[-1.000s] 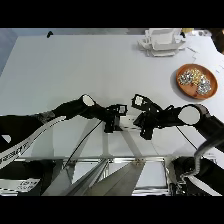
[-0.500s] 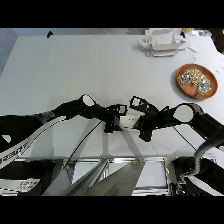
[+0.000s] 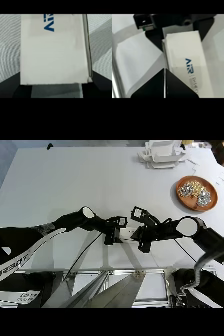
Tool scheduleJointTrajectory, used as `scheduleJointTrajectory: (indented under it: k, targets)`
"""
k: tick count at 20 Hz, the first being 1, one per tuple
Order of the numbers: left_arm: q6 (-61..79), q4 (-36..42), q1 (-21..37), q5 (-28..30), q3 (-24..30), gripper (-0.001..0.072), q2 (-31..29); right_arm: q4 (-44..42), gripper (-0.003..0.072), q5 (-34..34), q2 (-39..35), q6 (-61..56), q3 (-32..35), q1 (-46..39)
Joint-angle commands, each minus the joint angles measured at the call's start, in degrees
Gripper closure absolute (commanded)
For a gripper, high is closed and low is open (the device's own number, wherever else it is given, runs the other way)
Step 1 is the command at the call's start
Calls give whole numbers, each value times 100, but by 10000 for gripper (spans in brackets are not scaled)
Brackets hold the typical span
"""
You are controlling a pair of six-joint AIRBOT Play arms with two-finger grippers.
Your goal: Fold the box and place the chain.
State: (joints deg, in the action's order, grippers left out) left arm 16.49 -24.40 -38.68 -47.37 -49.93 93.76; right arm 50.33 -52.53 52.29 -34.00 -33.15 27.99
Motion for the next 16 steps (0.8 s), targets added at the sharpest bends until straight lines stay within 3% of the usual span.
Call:
scheduleJointTrajectory:
  k: [1,9,16]
  targets:
    - [0,-2,2,0,-4,700,-2,157,668,422,-7,-66,4,2]
    - [0,-2,2,-2,-4,700,-2,251,668,-22,404,-66,7,4]
    - [0,-2,2,0,-4,700,-2,354,668,-13,520,-70,48,4]
